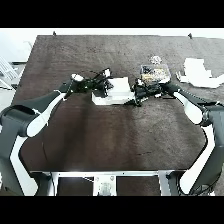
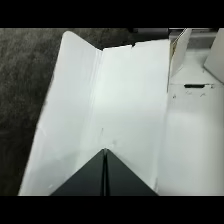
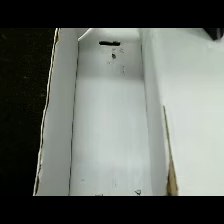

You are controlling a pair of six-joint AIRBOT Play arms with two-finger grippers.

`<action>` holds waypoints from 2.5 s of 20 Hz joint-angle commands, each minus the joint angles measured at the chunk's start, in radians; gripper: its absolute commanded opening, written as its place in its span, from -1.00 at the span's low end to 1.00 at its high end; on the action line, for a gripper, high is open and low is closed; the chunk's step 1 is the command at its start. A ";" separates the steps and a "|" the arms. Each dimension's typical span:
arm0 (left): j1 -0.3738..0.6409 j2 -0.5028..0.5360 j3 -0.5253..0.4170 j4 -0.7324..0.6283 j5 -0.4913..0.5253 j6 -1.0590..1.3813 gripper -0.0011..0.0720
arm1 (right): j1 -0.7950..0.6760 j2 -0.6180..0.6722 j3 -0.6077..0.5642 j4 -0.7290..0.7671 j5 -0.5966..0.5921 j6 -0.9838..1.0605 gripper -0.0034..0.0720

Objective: Fold the box and place the chain.

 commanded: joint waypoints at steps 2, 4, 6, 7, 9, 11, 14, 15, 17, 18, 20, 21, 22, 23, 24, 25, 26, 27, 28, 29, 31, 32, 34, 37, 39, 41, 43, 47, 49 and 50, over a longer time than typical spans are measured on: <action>0.045 0.087 0.001 -0.001 -0.118 -0.031 -0.91 | 0.000 0.000 0.000 0.000 0.000 0.000 0.62; 0.093 0.128 0.001 0.006 -0.241 -0.057 -0.91 | 0.000 0.000 0.000 0.000 0.000 0.000 0.62; 0.134 0.158 0.001 0.027 -0.385 -0.072 -0.57 | 0.000 0.000 0.000 0.000 0.000 0.000 0.62; 0.148 0.169 0.001 0.063 -0.423 -0.105 0.33 | 0.000 0.000 0.000 0.000 0.000 0.000 0.62; 0.154 0.183 0.001 0.185 -0.431 -0.214 0.87 | 0.000 0.000 0.000 0.000 0.000 0.000 0.62; 0.149 0.184 0.000 0.352 -0.435 -0.310 0.87 | 0.000 0.000 0.000 0.000 0.000 0.000 0.62; 0.121 0.176 0.000 0.480 -0.434 -0.384 0.87 | 0.000 0.000 0.000 0.000 0.000 0.000 0.62; 0.105 0.171 -0.004 0.507 -0.421 -0.387 0.87 | 0.000 0.000 0.000 0.000 0.000 0.000 0.62; 0.072 0.161 -0.013 0.544 -0.366 -0.397 0.87 | 0.000 0.000 0.000 0.000 0.000 0.000 0.62; 0.060 0.150 -0.013 0.553 -0.342 -0.404 0.87 | 0.000 0.000 0.000 0.000 0.000 0.000 0.62; 0.042 0.128 -0.013 0.561 -0.306 -0.420 0.87 | 0.000 0.000 0.000 0.000 0.000 0.000 0.62; 0.037 0.120 -0.013 0.567 -0.292 -0.422 0.87 | 0.000 0.000 0.000 0.000 0.000 0.000 0.62; 0.033 0.113 -0.013 0.568 -0.273 -0.427 0.87 | 0.000 0.000 0.000 0.000 0.000 0.000 0.62; 0.031 0.109 -0.013 0.573 -0.254 -0.443 0.87 | 0.000 0.000 0.000 0.000 0.000 0.000 0.62; 0.031 0.107 -0.013 0.581 -0.233 -0.454 0.87 | 0.000 0.000 0.000 0.000 0.000 0.000 0.62; 0.031 0.106 -0.013 0.583 -0.218 -0.457 0.87 | 0.000 0.000 0.000 0.000 0.000 0.000 0.62; 0.031 0.105 -0.013 0.584 -0.215 -0.456 0.87 | 0.000 0.000 0.000 0.000 0.000 0.000 0.62; 0.031 0.102 -0.013 0.584 -0.217 -0.457 0.87 | 0.000 0.000 0.000 0.000 0.000 0.000 0.62; 0.031 0.098 -0.013 0.587 -0.217 -0.459 0.86 | 0.000 0.000 0.000 0.000 0.000 0.000 0.62; 0.031 0.094 -0.013 0.594 -0.217 -0.468 0.86 | 0.000 0.000 0.000 0.000 0.000 0.000 0.62; 0.031 0.087 -0.013 0.594 -0.217 -0.471 0.86 | 0.000 0.000 0.000 0.000 0.000 0.000 0.62; 0.031 0.084 -0.013 0.594 -0.216 -0.471 0.86 | 0.000 0.000 0.000 0.000 0.000 0.000 0.62; 0.019 0.084 -0.013 0.607 -0.208 -0.470 0.63 | 0.000 0.000 0.000 0.000 0.000 0.000 0.62; 0.001 0.084 -0.013 0.617 -0.182 -0.470 0.48 | 0.000 0.000 0.000 0.000 0.000 0.000 0.62; -0.011 0.084 -0.013 0.622 -0.171 -0.470 0.48 | 0.000 0.000 0.000 0.000 0.000 0.000 0.62; -0.013 0.084 -0.013 0.622 -0.167 -0.468 0.47 | 0.000 0.000 0.000 0.000 0.000 0.000 0.62; -0.013 0.084 -0.013 0.622 -0.172 -0.471 -0.06 | 0.000 0.000 0.000 0.000 0.000 0.000 0.62; -0.013 0.084 -0.013 0.622 -0.172 -0.472 -0.11 | 0.000 0.000 0.000 0.000 0.000 0.000 0.62; -0.013 0.084 -0.013 0.626 -0.174 -0.473 -0.10 | 0.000 0.000 0.000 0.000 0.000 0.000 0.62; -0.012 0.084 -0.013 0.639 -0.174 -0.484 -0.10 | 0.000 0.000 0.000 0.000 0.000 0.000 0.62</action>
